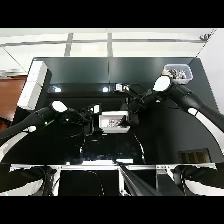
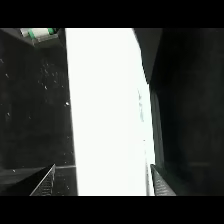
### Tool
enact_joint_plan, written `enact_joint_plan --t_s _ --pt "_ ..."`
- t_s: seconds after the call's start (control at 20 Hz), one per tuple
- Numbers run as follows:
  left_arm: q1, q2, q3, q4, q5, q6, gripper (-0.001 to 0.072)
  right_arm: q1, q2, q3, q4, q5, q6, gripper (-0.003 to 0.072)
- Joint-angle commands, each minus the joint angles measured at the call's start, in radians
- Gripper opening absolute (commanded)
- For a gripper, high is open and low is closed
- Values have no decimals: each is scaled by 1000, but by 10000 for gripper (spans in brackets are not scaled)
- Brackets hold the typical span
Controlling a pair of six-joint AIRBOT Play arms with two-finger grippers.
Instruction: Fold the box and place the chain.
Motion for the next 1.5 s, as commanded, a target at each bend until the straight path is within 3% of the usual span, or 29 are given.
enact_joint_plan --t_s 0.0,0.35,0.6,0.85,1.35,1.4,1.45 --pt "-1 -1 1 0 1 0 462 11 -4 -2 -20 -32 -37 716" --pt "-1 -1 1 0 1 0 461 -69 114 91 45 -29 190 716" --pt "-1 -1 1 0 1 0 462 -110 52 23 102 -229 283 717" --pt "-1 -1 1 0 1 0 461 -33 -10 -14 31 3 151 716" --pt "-1 -1 1 0 1 0 462 66 -12 -14 -80 -76 42 716" --pt "-1 -1 1 0 1 0 462 66 -12 -14 -81 -76 42 642" --pt "-1 -1 1 0 1 0 462 66 -12 -14 -81 -74 42 493"
